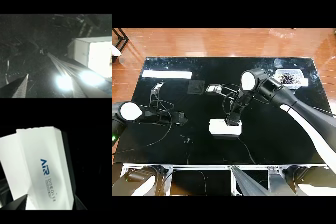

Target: Fold the box and place the chain.

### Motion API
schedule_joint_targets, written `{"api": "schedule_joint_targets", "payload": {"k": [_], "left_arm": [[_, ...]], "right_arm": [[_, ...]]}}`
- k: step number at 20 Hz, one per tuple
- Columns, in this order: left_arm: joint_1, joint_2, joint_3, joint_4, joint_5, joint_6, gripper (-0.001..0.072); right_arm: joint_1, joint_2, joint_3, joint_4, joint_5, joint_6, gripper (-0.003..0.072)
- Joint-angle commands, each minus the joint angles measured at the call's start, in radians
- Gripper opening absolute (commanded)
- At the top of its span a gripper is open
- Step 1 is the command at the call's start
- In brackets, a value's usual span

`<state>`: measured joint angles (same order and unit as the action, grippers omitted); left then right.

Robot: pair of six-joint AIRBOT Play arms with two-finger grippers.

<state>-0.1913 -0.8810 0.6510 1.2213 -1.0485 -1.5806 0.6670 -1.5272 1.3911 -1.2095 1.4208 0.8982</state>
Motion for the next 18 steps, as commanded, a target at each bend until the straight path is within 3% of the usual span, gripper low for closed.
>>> {"api": "schedule_joint_targets", "payload": {"k": [1, 8, 18], "left_arm": [[0.001, 0.001, 0.0, 0.0, 0.0, -0.002, 0.0638], [0.001, 0.001, 0.0, 0.001, 0.001, -0.001, 0.0637], [0.001, 0.001, 0.0, 0.001, 0.016, -0.001, 0.0638]], "right_arm": [[0.016, 0.0, 0.0, -0.021, 0.04, 0.04, 0.0709], [0.057, 0.009, -0.001, -0.079, 0.044, 0.082, 0.0709], [0.126, 0.008, -0.041, -0.166, -0.043, 0.113, 0.0709]]}}
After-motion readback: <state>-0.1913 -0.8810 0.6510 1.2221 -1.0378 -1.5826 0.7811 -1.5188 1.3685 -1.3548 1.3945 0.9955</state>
